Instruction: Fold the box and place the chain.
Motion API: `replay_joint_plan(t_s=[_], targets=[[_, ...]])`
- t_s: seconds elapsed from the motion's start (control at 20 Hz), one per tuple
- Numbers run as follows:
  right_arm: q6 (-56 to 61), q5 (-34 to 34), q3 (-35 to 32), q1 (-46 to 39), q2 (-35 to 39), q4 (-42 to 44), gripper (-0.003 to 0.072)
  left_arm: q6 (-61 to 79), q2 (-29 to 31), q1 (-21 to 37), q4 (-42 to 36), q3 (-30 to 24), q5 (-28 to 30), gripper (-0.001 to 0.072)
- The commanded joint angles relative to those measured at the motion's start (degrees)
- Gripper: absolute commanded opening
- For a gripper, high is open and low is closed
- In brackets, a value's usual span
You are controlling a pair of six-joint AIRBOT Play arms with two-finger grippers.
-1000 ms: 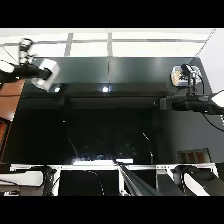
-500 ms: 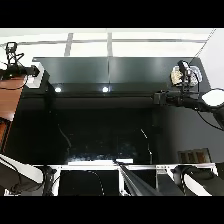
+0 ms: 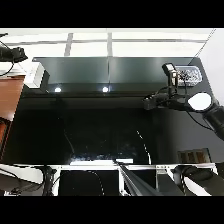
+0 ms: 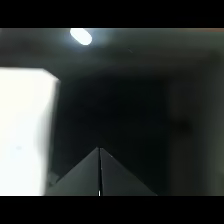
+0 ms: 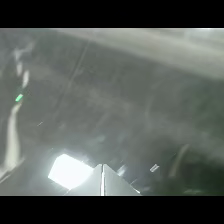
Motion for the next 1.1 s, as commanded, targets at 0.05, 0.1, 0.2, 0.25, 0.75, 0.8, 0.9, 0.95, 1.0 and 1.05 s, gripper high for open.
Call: replay_joint_plan(t_s=[0.05,0.1,0.2,0.25,0.75,0.8,0.9,0.95,1.0,1.05], targets=[[0.15,-9.64,-0.02,-0.07,-0.22,-6.95,0.0025,0.00,18.14,-6.21,-4.92,-23.17,0.81,0.0028],[0.17,-9.33,-0.11,-1.38,-0.55,-8.31,0.0025,1.07,24.72,-8.57,-4.90,-32.74,7.02,0.0028],[0.17,-9.51,-1.77,-4.20,-1.46,-8.68,0.0025,3.98,36.74,-12.79,-4.68,-50.16,18.56,0.0028],[0.17,-9.60,-3.15,-5.60,-2.14,-8.70,0.0025,7.82,41.90,-14.34,-4.66,-57.55,23.12,0.0030],[0.22,-8.39,-4.48,-7.63,-2.67,-9.29,0.0026,12.55,56.61,-15.21,-5.18,-69.88,24.11,0.0031],[0.22,-8.39,-4.48,-7.63,-2.67,-9.29,0.0026,12.55,56.48,-15.23,-5.18,-69.88,24.11,0.0031],[0.22,-8.39,-4.48,-7.63,-2.67,-9.29,0.0026,12.55,56.19,-15.23,-5.18,-69.88,24.11,0.0031],[0.22,-8.39,-4.48,-7.63,-2.67,-9.29,0.0026,12.55,56.15,-15.23,-5.18,-69.88,24.11,0.0031],[0.22,-8.39,-4.48,-7.63,-2.67,-9.29,0.0026,12.55,56.15,-15.23,-5.18,-69.88,24.13,0.0031],[0.22,-8.39,-4.48,-7.63,-2.67,-9.29,0.0026,12.55,56.15,-15.23,-5.18,-69.88,24.13,0.0031]])
